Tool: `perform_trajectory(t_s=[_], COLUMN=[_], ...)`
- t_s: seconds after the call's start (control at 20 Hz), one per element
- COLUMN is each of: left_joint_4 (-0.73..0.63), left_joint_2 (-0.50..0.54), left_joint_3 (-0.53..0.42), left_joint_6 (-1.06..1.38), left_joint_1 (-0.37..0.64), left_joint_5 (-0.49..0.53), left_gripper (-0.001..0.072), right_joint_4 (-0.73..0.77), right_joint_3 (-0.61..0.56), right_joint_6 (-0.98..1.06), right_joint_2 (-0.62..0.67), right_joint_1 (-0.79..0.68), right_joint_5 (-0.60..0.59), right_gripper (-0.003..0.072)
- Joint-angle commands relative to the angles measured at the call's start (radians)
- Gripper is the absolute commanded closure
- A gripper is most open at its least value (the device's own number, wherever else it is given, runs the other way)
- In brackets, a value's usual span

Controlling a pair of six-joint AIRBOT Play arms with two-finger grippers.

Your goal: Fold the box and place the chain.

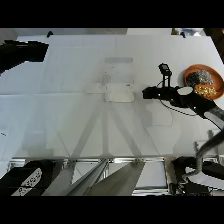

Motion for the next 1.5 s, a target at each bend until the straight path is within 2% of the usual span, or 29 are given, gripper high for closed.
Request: perform_trajectory(t_s=[0.0,0.85,0.9,0.95,1.0,1.05,1.1,1.15,1.2,1.35,1.45], left_joint_4=[0.0,-0.001,-0.002,-0.006,-0.026,-0.077,-0.154,-0.253,-0.338,-0.48,-0.492], left_joint_2=[0.001,-0.001,-0.003,-0.009,-0.023,-0.045,-0.072,-0.109,-0.151,-0.338,-0.483], left_joint_3=[0.0,0.0,0.0,0.0,0.0,0.0,0.001,0.004,0.017,0.147,0.281], left_joint_6=[0.0,-0.053,-0.061,-0.059,-0.057,-0.042,0.001,0.092,0.167,0.321,0.363], left_joint_1=[0.0,0.0,-0.001,-0.003,-0.006,-0.007,-0.007,-0.007,-0.007,-0.007,-0.02], left_joint_5=[0.0,-0.003,-0.017,-0.039,-0.054,-0.061,-0.066,-0.087,-0.131,-0.389,-0.515], left_gripper=[0.0012,0.0017,0.0069,0.0246,0.0392,0.0409,0.0343,0.0173,0.0136,0.0153,0.015], right_joint_4=[0.0,0.0,0.0,0.0,0.0,0.0,0.0,0.0,0.0,0.0,0.0], right_joint_3=[0.0,0.0,0.0,0.0,0.0,0.0,0.0,0.0,0.0,0.0,0.0], right_joint_6=[0.016,0.016,0.016,0.016,0.016,0.016,0.016,0.016,0.016,0.016,0.016], right_joint_2=[0.0,0.0,0.0,0.0,0.0,0.0,0.0,0.0,0.0,0.0,0.0], right_joint_1=[0.0,0.0,0.0,0.0,0.0,0.0,0.0,0.0,0.0,0.0,0.0], right_joint_5=[0.005,0.005,0.005,0.005,0.005,0.005,0.005,0.005,0.005,0.005,0.005], right_gripper=[0.0674,0.0674,0.0674,0.0674,0.0674,0.0674,0.0674,0.0674,0.0674,0.0674,0.0674])
